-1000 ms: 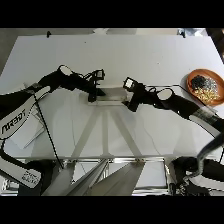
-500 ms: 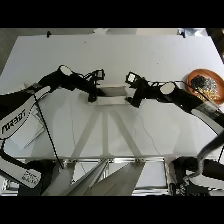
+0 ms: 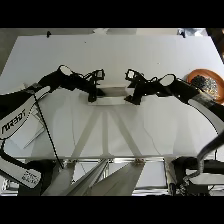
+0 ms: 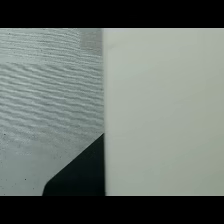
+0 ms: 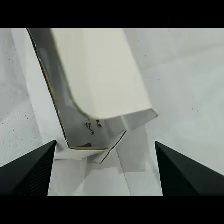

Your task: Fold the box and place the chain.

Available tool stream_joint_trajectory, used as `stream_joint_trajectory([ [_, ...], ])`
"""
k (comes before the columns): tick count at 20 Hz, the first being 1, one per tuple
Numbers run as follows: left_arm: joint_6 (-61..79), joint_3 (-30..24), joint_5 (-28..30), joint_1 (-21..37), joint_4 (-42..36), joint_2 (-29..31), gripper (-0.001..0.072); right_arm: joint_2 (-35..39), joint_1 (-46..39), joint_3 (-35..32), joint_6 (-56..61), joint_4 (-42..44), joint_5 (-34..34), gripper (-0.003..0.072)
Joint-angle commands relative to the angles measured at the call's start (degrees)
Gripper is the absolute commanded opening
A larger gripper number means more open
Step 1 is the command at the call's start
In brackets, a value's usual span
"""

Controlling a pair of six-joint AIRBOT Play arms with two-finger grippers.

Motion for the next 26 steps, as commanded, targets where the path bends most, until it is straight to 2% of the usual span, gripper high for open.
stream_joint_trajectory([
  [1, 0.0, 0.0, 0.02, -0.02, 0.0, -0.02, 0.0012, -4.5, -0.63, 4.42, -0.37, -0.02, 5.64, 0.0683],
  [4, 0.0, 0.0, 0.0, -0.02, 0.0, -0.02, 0.0012, -7.04, -0.63, 6.6, -0.61, -0.07, 9.9, 0.0683],
  [9, 0.0, 0.0, 0.02, -0.02, 0.0, -0.02, 0.0012, -7.78, -0.63, 6.62, -2.08, -0.07, 14.01, 0.0683],
  [19, 0.0, 0.0, 0.02, -0.02, 0.0, -0.02, 0.0012, -8.72, -0.63, 8.26, -2.95, 0.09, 16.98, 0.0683],
  [26, 0.0, 0.0, 0.02, -0.02, 0.0, -0.02, 0.0012, -13.22, -0.63, 8.26, -0.59, 2.05, 17.79, 0.0683],
])
